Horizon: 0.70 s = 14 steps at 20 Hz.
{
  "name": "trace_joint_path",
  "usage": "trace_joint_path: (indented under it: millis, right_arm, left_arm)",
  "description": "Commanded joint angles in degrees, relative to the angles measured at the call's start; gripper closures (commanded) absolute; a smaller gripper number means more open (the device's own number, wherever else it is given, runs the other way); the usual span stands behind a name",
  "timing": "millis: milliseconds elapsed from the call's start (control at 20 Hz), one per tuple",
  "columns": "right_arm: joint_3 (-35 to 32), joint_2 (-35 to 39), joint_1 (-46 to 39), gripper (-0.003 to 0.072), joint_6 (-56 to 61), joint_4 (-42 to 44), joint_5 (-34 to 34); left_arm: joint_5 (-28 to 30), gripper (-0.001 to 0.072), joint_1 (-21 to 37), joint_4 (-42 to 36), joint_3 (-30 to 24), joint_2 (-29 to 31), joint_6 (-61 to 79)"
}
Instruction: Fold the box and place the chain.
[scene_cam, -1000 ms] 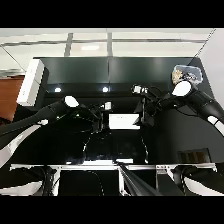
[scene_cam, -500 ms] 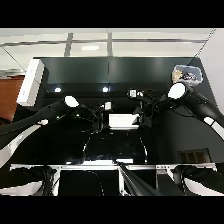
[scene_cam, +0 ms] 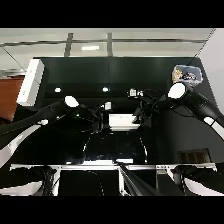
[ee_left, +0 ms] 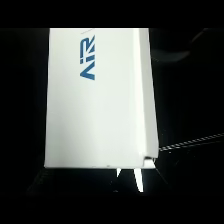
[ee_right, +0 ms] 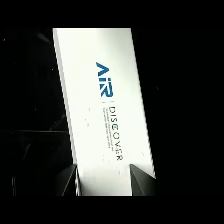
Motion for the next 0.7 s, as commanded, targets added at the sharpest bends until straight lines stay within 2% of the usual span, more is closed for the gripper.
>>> trace_joint_path:
  millis: [0,650]
  right_arm:
    - [-0.04,-0.04,0.02,0.0388,0.57,0.02,0.09]
    - [-0.04,-0.04,0.02,0.0377,2.34,-1.31,1.31]
  left_arm:
    - [-0.02,0.0321,-0.02,0.02,0.04,-0.04,0.02]
    - [-0.02,0.0321,-0.02,0.02,0.04,-0.04,0.02]
